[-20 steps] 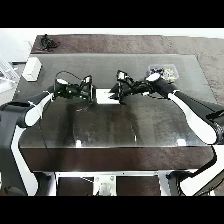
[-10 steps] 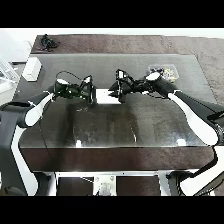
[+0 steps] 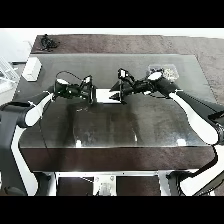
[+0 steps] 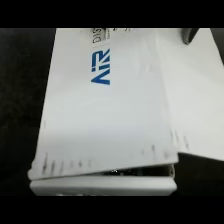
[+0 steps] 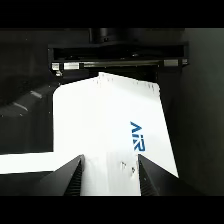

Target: Fold the box and place the chain.

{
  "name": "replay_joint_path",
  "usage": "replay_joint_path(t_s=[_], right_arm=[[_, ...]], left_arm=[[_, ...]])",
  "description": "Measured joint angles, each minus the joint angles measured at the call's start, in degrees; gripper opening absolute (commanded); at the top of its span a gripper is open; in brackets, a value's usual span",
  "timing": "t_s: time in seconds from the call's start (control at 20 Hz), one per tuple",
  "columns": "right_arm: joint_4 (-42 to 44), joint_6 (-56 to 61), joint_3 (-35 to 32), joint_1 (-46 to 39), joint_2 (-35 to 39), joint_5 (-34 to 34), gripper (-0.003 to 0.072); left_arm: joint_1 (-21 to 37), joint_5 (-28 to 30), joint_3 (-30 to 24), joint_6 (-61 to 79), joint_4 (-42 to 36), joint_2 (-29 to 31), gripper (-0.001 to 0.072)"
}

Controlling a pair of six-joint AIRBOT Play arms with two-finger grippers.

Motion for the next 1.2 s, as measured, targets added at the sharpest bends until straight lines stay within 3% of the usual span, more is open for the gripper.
replay_joint_path(t_s=[0.1, 0.5, 0.55, 0.6, 0.8, 0.95, 1.0, 1.1, 1.2], right_arm=[[-0.7, 0.9, 0.0, 0.0, -0.4, 0.3, 0.0373], [-1.4, 1.0, -0.1, 0.3, -1.0, -1.4, 0.0364], [-1.4, 0.8, -0.1, 0.5, -1.0, -1.9, 0.0358], [-1.4, 0.5, 0.0, 0.5, -1.0, -2.4, 0.0305], [-1.3, -0.6, 0.3, 0.7, 0.2, -3.3, 0.03], [-1.2, -0.9, 0.4, 0.7, 1.6, -3.8, 0.0233], [-1.1, -0.5, 0.4, 0.7, 2.1, -3.6, 0.0132], [-1.1, 0.4, 0.4, 0.6, 2.7, -1.6, 0.003], [-1.1, 1.6, 0.4, 0.3, 3.0, 1.8, 0.0004]], left_arm=[[0.0, 0.0, 0.0, 0.0, 0.0, 0.0, 0.029], [0.0, 0.1, 0.0, -0.1, 0.0, 0.0, 0.029], [0.0, 0.1, 0.0, -0.1, 0.0, 0.0, 0.029], [0.0, 0.1, 0.0, -0.1, 0.0, 0.0, 0.029], [0.0, 0.0, 0.0, 0.0, 0.0, 0.0, 0.029], [0.0, -0.1, 0.0, 0.0, 0.0, 0.0, 0.029], [0.0, -0.1, 0.0, 0.0, 0.0, 0.0, 0.029], [0.0, -0.1, 0.0, 0.0, 0.0, 0.0, 0.029], [0.0, -0.1, 0.0, 0.0, 0.0, 0.0, 0.029]])
